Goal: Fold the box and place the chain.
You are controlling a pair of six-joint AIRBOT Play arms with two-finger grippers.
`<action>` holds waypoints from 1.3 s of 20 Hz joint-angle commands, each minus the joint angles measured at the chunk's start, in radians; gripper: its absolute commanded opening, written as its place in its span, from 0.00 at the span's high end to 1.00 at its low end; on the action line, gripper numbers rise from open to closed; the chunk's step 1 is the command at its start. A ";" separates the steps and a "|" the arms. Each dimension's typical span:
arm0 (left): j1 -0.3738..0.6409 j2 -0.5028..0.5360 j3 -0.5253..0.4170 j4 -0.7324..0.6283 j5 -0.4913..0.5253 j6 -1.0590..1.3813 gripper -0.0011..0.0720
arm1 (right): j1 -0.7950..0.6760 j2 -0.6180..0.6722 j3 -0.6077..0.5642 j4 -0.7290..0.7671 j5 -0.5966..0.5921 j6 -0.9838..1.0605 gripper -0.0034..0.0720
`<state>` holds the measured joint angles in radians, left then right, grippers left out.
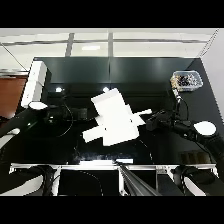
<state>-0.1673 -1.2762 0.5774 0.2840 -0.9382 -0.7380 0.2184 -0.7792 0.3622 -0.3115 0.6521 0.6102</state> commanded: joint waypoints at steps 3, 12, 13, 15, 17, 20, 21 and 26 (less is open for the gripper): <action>-0.027 -0.248 0.093 -0.183 -0.263 0.369 0.02 | 0.002 0.000 -0.001 0.000 -0.002 0.003 0.94; -0.043 -0.383 0.303 0.095 -0.456 0.398 0.61 | 0.002 0.000 -0.001 -0.003 -0.002 0.019 0.94; -0.043 -0.383 0.309 0.101 -0.450 0.405 0.75 | 0.002 0.000 -0.001 -0.003 -0.002 0.019 0.94; -0.043 -0.383 0.317 0.101 -0.454 0.444 0.87 | 0.002 0.000 -0.001 -0.004 0.002 0.023 0.94; -0.042 -0.383 0.323 0.106 -0.459 0.459 0.95 | -0.018 0.002 0.002 -0.009 0.025 0.064 0.59; -0.042 -0.383 0.346 0.110 -0.468 0.459 0.95 | -0.166 0.004 0.095 -0.220 0.209 0.169 0.13; -0.042 -0.381 0.357 0.113 -0.474 0.460 0.95 | -0.230 0.004 0.145 -0.307 0.285 0.190 0.13; -0.099 -0.309 0.395 0.253 -0.371 0.467 0.96 | -0.389 0.004 0.303 -0.737 0.555 0.227 0.13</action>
